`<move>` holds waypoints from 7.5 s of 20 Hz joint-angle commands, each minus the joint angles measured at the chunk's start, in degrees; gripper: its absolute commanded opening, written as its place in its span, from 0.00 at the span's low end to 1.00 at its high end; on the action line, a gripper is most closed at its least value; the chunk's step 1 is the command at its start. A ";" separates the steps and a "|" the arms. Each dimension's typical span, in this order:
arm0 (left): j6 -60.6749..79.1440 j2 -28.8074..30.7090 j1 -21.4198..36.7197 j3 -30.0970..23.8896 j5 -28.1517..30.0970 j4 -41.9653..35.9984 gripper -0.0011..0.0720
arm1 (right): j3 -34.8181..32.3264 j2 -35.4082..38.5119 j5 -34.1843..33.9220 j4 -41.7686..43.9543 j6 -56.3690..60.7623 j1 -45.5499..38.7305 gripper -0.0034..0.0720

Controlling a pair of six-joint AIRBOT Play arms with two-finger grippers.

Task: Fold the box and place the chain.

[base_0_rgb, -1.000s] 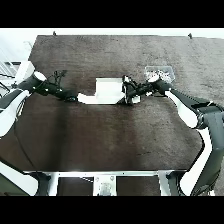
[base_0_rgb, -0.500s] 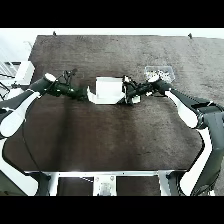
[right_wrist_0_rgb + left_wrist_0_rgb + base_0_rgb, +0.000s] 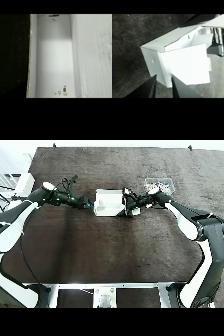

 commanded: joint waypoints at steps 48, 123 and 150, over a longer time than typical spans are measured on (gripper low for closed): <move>-14.29 0.42 -5.90 1.31 7.96 4.94 0.34 | -0.02 0.00 0.00 0.02 0.00 0.04 0.67; -48.37 -14.32 -18.43 33.55 -12.70 44.92 0.41 | -0.02 0.00 0.00 0.02 0.00 0.04 0.67; -51.80 -17.11 -20.06 34.51 -15.28 49.70 0.04 | -0.02 0.00 0.00 0.02 0.00 0.04 0.67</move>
